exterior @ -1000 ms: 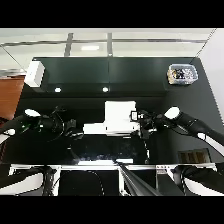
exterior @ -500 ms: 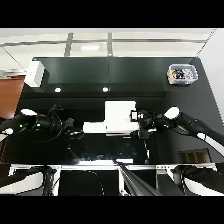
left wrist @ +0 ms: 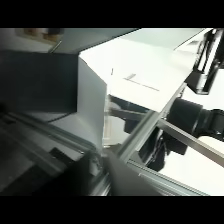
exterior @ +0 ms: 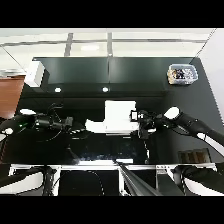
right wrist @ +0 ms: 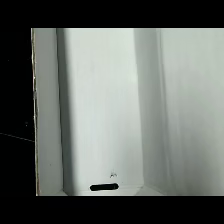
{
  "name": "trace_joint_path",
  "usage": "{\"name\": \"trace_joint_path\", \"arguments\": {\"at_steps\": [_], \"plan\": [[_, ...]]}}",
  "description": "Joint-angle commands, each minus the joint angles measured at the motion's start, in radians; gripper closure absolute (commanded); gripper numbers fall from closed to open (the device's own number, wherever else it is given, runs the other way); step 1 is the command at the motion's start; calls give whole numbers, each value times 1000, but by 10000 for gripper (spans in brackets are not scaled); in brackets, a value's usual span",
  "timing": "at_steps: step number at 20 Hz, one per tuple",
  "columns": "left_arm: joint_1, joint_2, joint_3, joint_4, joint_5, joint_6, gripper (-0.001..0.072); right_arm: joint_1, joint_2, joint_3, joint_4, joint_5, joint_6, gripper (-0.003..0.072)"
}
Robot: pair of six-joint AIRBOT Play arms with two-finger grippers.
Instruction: Fold the box and place the chain.
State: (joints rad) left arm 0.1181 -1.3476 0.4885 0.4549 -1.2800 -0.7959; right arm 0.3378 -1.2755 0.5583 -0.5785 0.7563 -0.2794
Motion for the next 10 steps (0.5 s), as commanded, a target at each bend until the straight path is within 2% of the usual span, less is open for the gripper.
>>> {"name": "trace_joint_path", "arguments": {"at_steps": [1, 2, 10], "plan": [[0, 0, 0, -19, -30, 15, 300, 1, 0, 0, 0, 1, 0, 495], [1, 0, 0, -19, -33, 15, 261, 1, 0, 0, 0, 1, 0, 496], [-1, 0, 0, -72, -51, 47, 264, 1, 0, 1, 0, 1, 0, 495]]}}
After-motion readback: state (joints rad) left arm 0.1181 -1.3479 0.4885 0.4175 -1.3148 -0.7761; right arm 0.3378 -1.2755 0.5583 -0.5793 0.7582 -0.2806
